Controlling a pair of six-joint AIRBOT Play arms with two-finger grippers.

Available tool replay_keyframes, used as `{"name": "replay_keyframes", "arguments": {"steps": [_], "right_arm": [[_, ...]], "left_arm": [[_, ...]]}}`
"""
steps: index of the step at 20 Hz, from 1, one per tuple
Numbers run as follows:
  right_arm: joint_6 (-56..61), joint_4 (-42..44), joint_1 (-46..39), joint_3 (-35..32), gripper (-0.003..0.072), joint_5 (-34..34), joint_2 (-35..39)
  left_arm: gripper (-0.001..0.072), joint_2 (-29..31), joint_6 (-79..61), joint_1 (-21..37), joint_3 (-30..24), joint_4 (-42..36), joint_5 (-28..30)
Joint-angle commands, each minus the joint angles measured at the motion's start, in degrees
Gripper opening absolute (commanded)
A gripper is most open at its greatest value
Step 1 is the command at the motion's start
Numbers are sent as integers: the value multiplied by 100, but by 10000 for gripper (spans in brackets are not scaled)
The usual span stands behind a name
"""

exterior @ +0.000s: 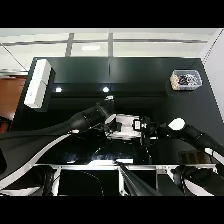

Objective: Fold the box and place the chain.

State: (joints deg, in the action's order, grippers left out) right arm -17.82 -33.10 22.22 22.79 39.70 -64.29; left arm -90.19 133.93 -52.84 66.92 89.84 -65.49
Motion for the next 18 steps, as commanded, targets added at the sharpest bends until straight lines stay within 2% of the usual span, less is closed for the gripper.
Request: {"name": "replay_keyframes", "arguments": {"steps": [1, 4, 6, 7, 8, 9, 10, 11, 12, 14, 18], "right_arm": [[4, 4, 4, -2, 461, 7, -4], [2, 4, 4, -2, 461, 7, -4], [2, 4, 4, -2, 461, 7, -2], [4, 4, 4, -2, 461, 4, -4], [4, 4, 4, -2, 461, 7, -4], [2, 9, 4, 0, 462, 7, -2], [7, 4, 4, 0, 497, 13, 0], [116, 0, -9, 0, 660, 11, 28], [400, -15, -26, 9, 712, 13, 122], [1161, -468, -105, 46, 711, 199, 549], [2463, -1766, -514, 114, 708, 1167, 1569]], "left_arm": [[247, 26, 31, 42, 2, 11, -39], [235, 26, 74, 44, 0, 13, -39], [194, 26, 136, 42, -2, 9, -39], [56, 26, 136, 42, -2, 9, -39], [29, 26, 136, 42, -2, 9, -35], [29, 26, 133, 42, -2, 7, -35], [28, 26, 136, 42, -2, 7, -37], [28, 26, 133, 42, -2, 9, -42], [28, 26, 133, 42, -2, 11, -72], [28, 26, 133, 42, -2, 9, -83], [28, 26, 144, 42, 0, 7, -55]]}}
